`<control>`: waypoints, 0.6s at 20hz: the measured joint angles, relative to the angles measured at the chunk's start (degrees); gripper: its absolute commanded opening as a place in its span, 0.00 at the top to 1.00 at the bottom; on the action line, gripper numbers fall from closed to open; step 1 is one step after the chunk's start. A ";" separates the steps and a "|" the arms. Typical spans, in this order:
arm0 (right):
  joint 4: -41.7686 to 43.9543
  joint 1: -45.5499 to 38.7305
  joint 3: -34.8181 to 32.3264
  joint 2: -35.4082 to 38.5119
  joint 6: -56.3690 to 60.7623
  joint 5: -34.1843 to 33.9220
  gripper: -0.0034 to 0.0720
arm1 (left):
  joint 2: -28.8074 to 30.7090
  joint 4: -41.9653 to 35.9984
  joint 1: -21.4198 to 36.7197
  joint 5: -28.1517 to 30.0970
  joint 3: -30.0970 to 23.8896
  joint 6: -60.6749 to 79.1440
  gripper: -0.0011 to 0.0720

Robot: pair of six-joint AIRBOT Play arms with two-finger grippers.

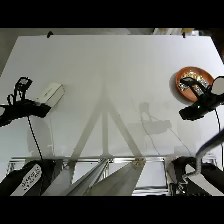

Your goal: Fold the box and place the chain.

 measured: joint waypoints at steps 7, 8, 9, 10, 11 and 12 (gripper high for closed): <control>0.00 0.00 0.00 0.00 0.00 0.00 0.94 | -0.44 4.81 0.02 -3.30 -0.04 -5.64 0.03; 0.00 0.00 0.00 0.00 0.00 0.02 0.94 | -0.35 5.44 0.00 -3.69 -0.04 -6.32 0.03; 0.02 0.00 0.00 0.00 0.00 0.02 0.94 | -0.02 6.01 0.00 -4.09 -0.04 -6.99 0.04; 0.00 0.00 0.00 0.00 0.00 0.02 0.94 | 0.50 6.60 0.00 -4.55 -0.04 -7.39 0.04; 0.00 0.00 0.00 0.00 0.00 0.02 0.94 | 1.49 6.86 0.00 -4.87 -0.04 -7.69 0.04; 0.02 0.00 0.00 0.00 0.00 0.02 0.94 | 2.78 7.17 0.00 -5.40 -0.04 -7.98 0.04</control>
